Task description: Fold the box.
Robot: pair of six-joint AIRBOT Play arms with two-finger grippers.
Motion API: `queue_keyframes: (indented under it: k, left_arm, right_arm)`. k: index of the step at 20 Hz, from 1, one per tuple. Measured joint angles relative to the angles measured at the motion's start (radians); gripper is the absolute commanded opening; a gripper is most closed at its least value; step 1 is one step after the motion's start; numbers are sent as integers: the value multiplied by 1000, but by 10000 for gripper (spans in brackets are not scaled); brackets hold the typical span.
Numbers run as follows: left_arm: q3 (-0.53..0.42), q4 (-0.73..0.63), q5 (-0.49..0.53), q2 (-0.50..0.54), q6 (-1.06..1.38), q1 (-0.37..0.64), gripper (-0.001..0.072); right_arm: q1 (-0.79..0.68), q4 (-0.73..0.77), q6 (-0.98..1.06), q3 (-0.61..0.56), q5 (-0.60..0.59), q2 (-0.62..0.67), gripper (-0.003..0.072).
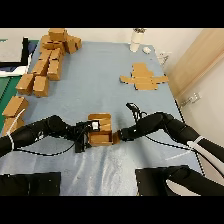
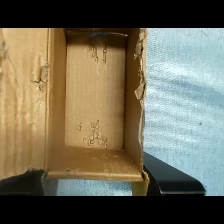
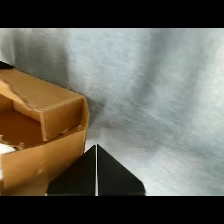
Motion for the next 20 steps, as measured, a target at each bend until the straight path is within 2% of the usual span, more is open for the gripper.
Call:
queue_keyframes:
  k: [1, 4, 6, 15, 17, 20]
  left_arm:
    - [0, 0, 0, 0, 0, 0, 526]
    - [0, 2, -1, 0, 0, 0, 527]
    - [0, 3, -1, 0, 0, 0, 527]
    - [0, 3, -2, 0, 0, 0, 527]
    - [0, 3, -2, 0, 0, 0, 527]
    - [0, 3, -2, 0, 0, 0, 526]
  right_arm:
    - [5, 0, 0, 11, 0, 7, 247]
    - [11, -2, 11, 37, -1, 21, 250]
    - [13, -2, 21, 44, -3, 25, 395]
    - [84, 31, 64, 56, 10, 27, 410]
    - [113, 6, 111, 60, 19, 27, 411]
    - [181, -116, 275, 85, 21, 20, 411]
